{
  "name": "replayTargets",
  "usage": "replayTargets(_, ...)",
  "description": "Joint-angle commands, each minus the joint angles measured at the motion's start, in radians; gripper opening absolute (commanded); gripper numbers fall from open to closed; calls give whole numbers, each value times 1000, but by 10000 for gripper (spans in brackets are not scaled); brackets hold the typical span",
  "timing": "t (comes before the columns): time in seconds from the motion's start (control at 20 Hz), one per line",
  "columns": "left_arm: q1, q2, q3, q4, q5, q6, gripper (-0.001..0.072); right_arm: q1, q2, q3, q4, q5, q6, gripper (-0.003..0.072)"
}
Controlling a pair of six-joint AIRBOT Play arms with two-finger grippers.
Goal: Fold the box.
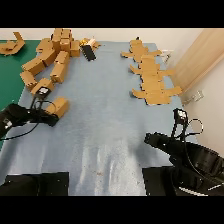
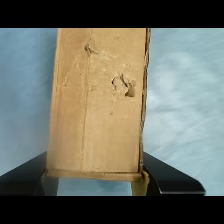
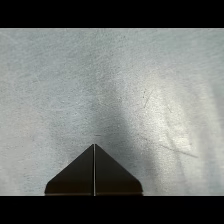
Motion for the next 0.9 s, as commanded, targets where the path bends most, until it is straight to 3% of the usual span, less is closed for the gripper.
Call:
replayTargets(0.0, 224, 1, 5, 29, -97, -8, 357, 0, 1, 1, -16, -1, 0, 6)
replayTargets(0.15, 319, 1, 6, 66, -153, -22, 357, 0, 1, 1, -25, -1, 0, 5)
replayTargets(0.3, 358, 1, 11, 79, -145, -42, 357, 0, 1, 1, -28, -1, 0, 5)
replayTargets(0.65, 355, -5, 33, 68, -6, -51, 357, 0, 1, 1, -28, 0, 0, 5)
replayTargets(0.85, 299, -40, 36, 64, 58, -49, 357, 0, 1, 1, -32, 0, 0, 6)
